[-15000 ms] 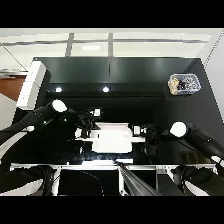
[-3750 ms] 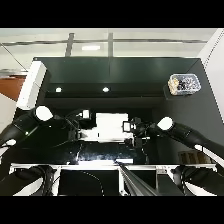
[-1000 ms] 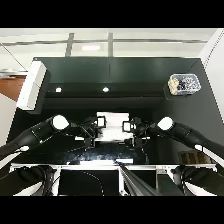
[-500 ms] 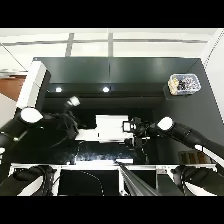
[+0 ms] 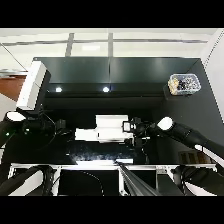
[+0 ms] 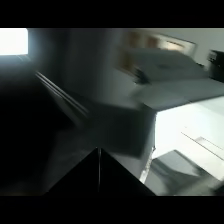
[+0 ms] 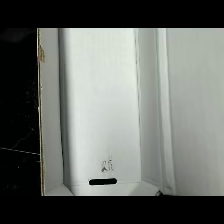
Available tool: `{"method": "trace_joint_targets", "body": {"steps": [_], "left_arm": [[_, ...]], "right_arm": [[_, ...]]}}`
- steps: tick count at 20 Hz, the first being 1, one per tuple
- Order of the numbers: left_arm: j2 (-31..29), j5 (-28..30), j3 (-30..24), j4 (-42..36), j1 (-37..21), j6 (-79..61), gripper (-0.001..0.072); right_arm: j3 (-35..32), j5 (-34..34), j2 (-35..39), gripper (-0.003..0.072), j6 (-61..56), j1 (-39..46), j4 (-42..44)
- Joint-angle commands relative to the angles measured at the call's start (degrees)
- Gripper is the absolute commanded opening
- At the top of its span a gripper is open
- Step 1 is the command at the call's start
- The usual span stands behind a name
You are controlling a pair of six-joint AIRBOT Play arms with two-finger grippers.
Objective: Fold the box and place the chain.
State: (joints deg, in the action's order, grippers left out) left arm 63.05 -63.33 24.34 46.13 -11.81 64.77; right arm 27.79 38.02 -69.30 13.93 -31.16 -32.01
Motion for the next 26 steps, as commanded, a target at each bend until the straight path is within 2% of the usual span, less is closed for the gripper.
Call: {"method": "trace_joint_targets", "body": {"steps": [1, 4, 8, 12, 13, 15, 16, 17, 19, 22, 26], "left_arm": [[5.7, -3.4, -2.3, -9.6, -1.1, -5.2, 0.0031], [8.8, -2.5, -2.4, -11.1, 1.0, -7.5, 0.0031], [9.0, 1.9, -2.3, -12.4, 8.6, -7.8, 0.0031], [9.0, 3.1, -2.3, -15.1, 12.3, -7.8, 0.0035], [9.0, 2.7, -2.3, -15.8, 12.3, -7.9, 0.0115], [8.4, 1.2, -1.7, -16.6, 12.2, -9.4, 0.0428], [7.9, 0.1, -1.3, -16.6, 12.2, -9.4, 0.0514], [7.4, -0.8, -0.8, -16.5, 12.2, -9.3, 0.0549], [6.1, -2.7, 0.4, -16.7, 12.3, -9.3, 0.07], [5.0, -4.3, 1.6, -16.8, 13.2, -9.2, 0.0699], [4.4, -2.2, 2.6, -17.0, 19.8, -6.7, 0.07]], "right_arm": [[0.0, 0.0, 0.0, 0.048, 0.0, 0.0, 0.0], [0.0, 0.0, 0.0, 0.048, 0.0, 0.0, 0.0], [0.0, 0.0, 0.0, 0.048, 0.0, 0.0, 0.0], [0.0, -0.2, 0.0, 0.048, -0.2, 0.0, 0.0], [0.0, -0.2, 0.0, 0.048, -0.2, 0.0, 0.0], [0.0, -0.2, 0.0, 0.048, -0.2, 0.0, 0.0], [0.0, -0.2, 0.0, 0.0481, -0.2, 0.0, 0.0], [0.0, -0.2, 0.0, 0.048, -0.2, 0.0, 0.0], [0.0, -0.2, 0.0, 0.048, -0.2, 0.0, 0.0], [0.0, -0.2, 0.0, 0.048, -0.2, 0.0, 0.0], [0.0, -0.2, 0.0, 0.048, -0.2, 0.0, 0.0]]}}
